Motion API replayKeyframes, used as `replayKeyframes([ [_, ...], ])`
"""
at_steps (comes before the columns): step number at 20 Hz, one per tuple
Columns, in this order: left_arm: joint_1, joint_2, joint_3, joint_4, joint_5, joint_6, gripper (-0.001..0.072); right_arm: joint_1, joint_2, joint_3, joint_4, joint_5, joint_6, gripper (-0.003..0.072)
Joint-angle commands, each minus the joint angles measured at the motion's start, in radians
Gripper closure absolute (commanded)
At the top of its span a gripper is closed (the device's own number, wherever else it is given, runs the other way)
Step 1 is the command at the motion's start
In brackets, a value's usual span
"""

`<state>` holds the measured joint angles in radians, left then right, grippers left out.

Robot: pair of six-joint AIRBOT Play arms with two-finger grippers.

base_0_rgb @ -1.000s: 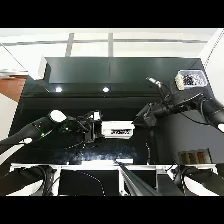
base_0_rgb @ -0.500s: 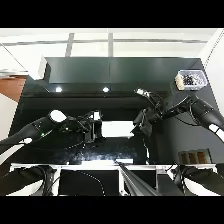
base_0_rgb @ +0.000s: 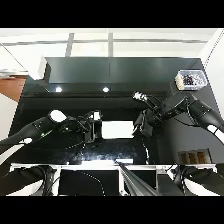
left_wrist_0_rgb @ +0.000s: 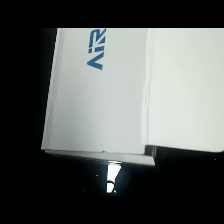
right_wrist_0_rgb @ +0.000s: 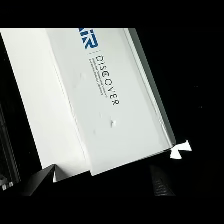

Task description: Fold the box and place the chain.

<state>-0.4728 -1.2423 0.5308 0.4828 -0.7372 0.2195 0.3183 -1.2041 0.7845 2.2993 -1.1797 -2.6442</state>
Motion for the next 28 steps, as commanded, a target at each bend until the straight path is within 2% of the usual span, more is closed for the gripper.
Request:
replayKeyframes([
  [1, -0.001, 0.0, 0.001, 0.0, 0.0, 0.0, 0.043, 0.002, 0.0, 0.0, -0.008, 0.036, 0.004, -0.0011],
  [6, -0.001, 0.0, 0.001, 0.0, 0.0, 0.0, 0.043, 0.002, 0.0, 0.0, -0.008, 0.056, 0.012, -0.0011],
  [11, -0.001, 0.0, 0.001, 0.0, 0.0, 0.0, 0.043, 0.002, 0.0, 0.018, -0.007, -0.053, 0.079, -0.0011],
  [15, -0.001, 0.0, 0.001, 0.0, 0.0, 0.0, 0.043, 0.002, 0.0, 0.021, -0.008, -0.067, 0.139, -0.001],
  [19, -0.001, 0.0, 0.001, 0.0, 0.0, 0.0, 0.043, 0.042, 0.0, 0.021, -0.013, -0.048, 0.158, -0.001],
  [22, -0.001, 0.0, 0.001, 0.0, 0.0, 0.0, 0.043, 0.084, -0.002, 0.021, -0.08, -0.005, 0.201, -0.001],
  [28, -0.001, 0.0, 0.001, 0.0, 0.0, 0.0, 0.043, 0.089, -0.002, 0.021, -0.098, 0.05, 0.233, -0.001],
])
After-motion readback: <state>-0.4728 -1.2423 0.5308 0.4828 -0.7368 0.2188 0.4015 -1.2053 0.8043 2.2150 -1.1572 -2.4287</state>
